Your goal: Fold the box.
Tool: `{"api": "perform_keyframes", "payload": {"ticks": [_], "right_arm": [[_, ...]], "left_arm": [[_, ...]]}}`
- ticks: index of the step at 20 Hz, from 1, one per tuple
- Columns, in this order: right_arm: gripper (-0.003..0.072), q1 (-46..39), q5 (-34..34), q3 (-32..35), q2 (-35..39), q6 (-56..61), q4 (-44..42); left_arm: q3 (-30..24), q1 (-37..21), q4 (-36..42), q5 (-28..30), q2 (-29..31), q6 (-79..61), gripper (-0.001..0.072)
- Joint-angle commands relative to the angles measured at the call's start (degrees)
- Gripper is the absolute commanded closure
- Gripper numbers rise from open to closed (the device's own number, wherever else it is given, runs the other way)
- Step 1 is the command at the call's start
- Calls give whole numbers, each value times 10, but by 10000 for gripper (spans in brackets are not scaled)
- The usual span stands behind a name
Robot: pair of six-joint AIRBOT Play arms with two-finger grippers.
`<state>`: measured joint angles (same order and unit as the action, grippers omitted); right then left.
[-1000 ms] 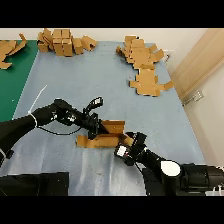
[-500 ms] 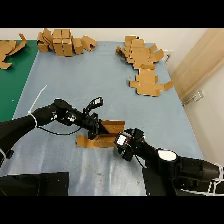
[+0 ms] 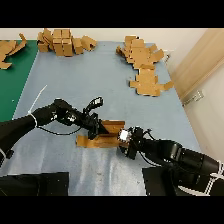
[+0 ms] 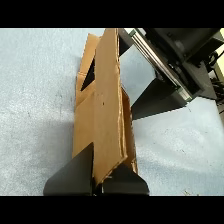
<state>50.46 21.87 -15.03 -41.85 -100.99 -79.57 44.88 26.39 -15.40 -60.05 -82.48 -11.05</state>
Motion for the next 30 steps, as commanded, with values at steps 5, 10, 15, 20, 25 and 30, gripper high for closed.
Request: {"api": "perform_keyframes", "payload": {"ticks": [5, 10, 15, 20, 25, 30], "right_arm": [[-25, -110, 24, -16, -48, -511, -413], [-25, -179, 134, -73, -118, -653, -497], [-25, -216, 182, -101, -169, -711, -534], [-22, -216, 176, -105, -177, -705, -531], [-21, -216, 179, -105, -177, -705, -527], [-18, -216, 162, -105, -181, -708, -522]], "left_arm": [[1, 0, 0, 0, 0, 0, 696], [1, 0, 0, 0, 0, 0, 696], [1, 0, 0, 0, 0, 0, 696], [1, 0, 0, 0, 0, 0, 696], [0, 0, 0, 0, 0, 0, 696], [0, 0, 0, 0, 0, 0, 696]]}}
